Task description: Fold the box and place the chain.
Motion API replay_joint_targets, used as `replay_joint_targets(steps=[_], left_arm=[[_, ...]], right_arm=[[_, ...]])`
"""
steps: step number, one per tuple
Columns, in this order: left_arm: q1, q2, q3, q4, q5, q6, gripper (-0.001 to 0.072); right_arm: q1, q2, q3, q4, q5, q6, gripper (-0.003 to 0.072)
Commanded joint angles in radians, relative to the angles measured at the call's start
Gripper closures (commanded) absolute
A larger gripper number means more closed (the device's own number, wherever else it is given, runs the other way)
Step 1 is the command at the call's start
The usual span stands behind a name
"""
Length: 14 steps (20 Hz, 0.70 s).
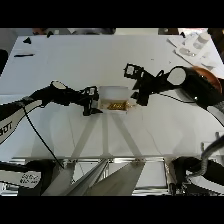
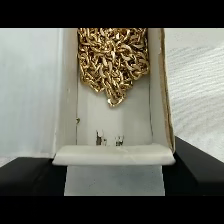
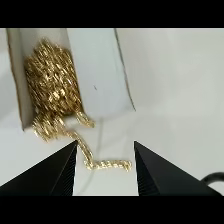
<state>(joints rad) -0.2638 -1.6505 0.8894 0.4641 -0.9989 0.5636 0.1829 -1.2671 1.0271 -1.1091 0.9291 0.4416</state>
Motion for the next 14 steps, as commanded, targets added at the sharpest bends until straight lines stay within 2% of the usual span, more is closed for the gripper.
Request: replay_joint_targets(steps=[1,8,14], left_arm=[[0.000,0.001,0.000,0.000,0.000,0.000,0.0364],[0.000,0.001,0.000,0.000,0.000,0.000,0.0364],[0.000,0.001,0.000,0.000,0.000,0.000,0.0364]], right_arm=[[-0.056,-0.019,0.001,-0.044,0.041,-0.001,0.0285],[-0.059,-0.134,-0.063,-0.039,0.056,-0.127,0.0280],[-0.001,-0.238,-0.064,-0.034,-0.035,-0.137,0.0272]])
